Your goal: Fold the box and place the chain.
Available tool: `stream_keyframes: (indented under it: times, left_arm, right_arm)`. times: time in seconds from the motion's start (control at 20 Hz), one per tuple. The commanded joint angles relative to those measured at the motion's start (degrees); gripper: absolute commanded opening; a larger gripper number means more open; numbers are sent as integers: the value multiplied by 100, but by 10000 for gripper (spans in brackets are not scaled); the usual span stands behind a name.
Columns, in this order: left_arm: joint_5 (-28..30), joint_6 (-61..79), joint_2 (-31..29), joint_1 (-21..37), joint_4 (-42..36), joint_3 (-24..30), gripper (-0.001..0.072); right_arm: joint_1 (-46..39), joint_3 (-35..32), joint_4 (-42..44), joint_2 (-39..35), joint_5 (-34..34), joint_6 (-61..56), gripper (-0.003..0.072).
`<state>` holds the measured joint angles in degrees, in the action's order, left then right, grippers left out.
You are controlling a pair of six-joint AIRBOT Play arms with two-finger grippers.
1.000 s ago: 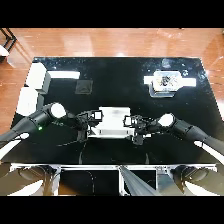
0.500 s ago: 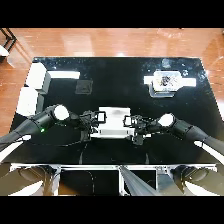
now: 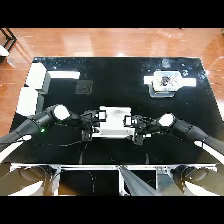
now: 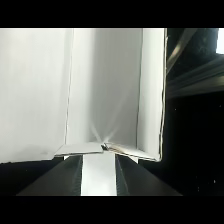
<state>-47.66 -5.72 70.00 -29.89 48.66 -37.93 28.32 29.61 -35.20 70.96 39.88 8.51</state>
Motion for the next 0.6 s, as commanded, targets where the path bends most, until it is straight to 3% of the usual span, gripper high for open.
stream_keyframes:
  times: [0.0,0.55]
  left_arm:
    - [-9,4,2,-4,-142,2,311]
    - [313,0,138,-205,-264,2,310]
  right_arm:
    - [2,-4,2,4,-4,-2,306]
    - [2,-4,2,2,-4,-2,306]
